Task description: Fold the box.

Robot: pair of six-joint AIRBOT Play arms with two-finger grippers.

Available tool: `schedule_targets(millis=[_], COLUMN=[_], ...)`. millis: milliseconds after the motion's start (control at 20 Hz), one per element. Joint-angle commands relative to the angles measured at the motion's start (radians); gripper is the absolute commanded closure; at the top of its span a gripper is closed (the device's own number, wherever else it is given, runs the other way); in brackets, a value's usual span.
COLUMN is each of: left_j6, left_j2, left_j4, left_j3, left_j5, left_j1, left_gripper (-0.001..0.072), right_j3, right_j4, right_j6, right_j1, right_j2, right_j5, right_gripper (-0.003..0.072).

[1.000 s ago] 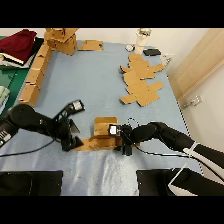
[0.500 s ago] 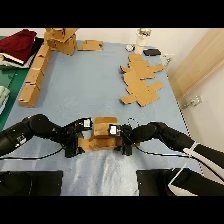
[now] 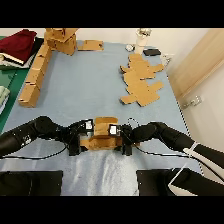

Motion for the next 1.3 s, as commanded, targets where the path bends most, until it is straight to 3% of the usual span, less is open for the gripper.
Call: schedule_targets(millis=[0,100,200,450,500,550,650,750,1250], left_j6=[0.018,0.018,0.018,0.017,0.017,0.017,0.016,0.014,0.014], left_j2=[-0.02,-0.023,-0.026,-0.043,-0.05,-0.055,-0.056,-0.056,-0.056], left_j4=[-0.026,-0.034,-0.044,-0.063,-0.063,-0.062,-0.064,-0.063,-0.118], left_j3=[-0.001,-0.001,-0.001,0.001,0.002,0.002,0.002,0.002,0.002], left_j5=[0.014,0.01,0.02,0.097,0.096,0.096,0.097,0.095,0.098], left_j1=[0.001,-0.002,-0.013,-0.043,-0.05,-0.058,-0.061,-0.061,-0.08], left_gripper=[0.0022,0.0024,0.0123,0.0139,0.026,0.0309,0.0311,0.0589,0.0606], right_j3=[0.0,0.0,0.0,0.0,0.0,0.0,0.0,0.0,0.0], right_j4=[0.0,0.0,0.0,0.0,0.0,0.0,0.0,0.0,0.0], right_j6=[0.0,0.0,0.0,0.0,0.0,0.0,0.0,0.0,0.0], right_j1=[0.0,0.0,0.0,0.0,0.0,0.0,0.0,0.0,0.0], right_j2=[0.0,0.0,0.0,0.0,0.0,0.0,0.0,0.0,0.0], right_j5=[0.0,0.0,0.0,0.0,0.0,0.0,0.0,0.0,0.0], right_gripper=[0.0128,0.0129,0.0129,0.0129,0.0129,0.0129,0.0129,0.0129,0.0129])
